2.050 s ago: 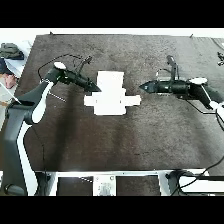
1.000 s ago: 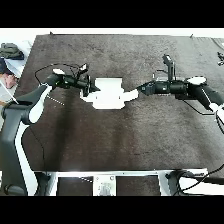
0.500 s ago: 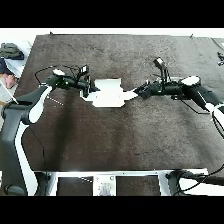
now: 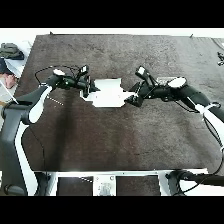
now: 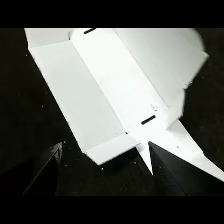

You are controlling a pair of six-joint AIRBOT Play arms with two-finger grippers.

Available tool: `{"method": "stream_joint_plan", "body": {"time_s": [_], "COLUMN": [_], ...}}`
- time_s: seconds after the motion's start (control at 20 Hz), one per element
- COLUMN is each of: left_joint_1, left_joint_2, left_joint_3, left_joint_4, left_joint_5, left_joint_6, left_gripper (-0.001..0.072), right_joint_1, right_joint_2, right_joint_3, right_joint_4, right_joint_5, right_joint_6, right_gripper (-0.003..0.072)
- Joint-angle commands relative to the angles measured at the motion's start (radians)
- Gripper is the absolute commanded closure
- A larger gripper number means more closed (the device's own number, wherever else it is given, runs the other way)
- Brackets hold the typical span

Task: Fold the box and place the chain.

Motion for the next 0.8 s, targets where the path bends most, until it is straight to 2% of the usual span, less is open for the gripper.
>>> {"method": "stream_joint_plan", "body": {"time_s": [0.0,0.4,0.6,0.75], "left_joint_1": [0.000,0.000,0.000,0.000], "left_joint_2": [0.000,0.000,0.000,0.000], "left_joint_3": [0.001,0.001,0.001,0.001], "left_joint_4": [-0.001,-0.013,-0.013,-0.013], "left_joint_5": [0.001,0.001,0.001,0.003], "left_joint_6": [0.000,0.000,0.001,0.000], "left_gripper": [0.0697,0.0697,0.0697,0.0697], "right_joint_1": [0.054,0.097,0.100,0.108], "right_joint_2": [-0.058,-0.168,-0.180,-0.180], "right_joint_3": [0.000,0.000,0.000,0.004], "right_joint_4": [-0.010,-0.010,-0.007,0.055], "right_joint_5": [-0.019,-0.069,-0.174,-0.202], "right_joint_6": [-0.141,-0.362,-0.370,-0.395], "right_gripper": [0.0106,0.0105,0.0105,0.0106]}}
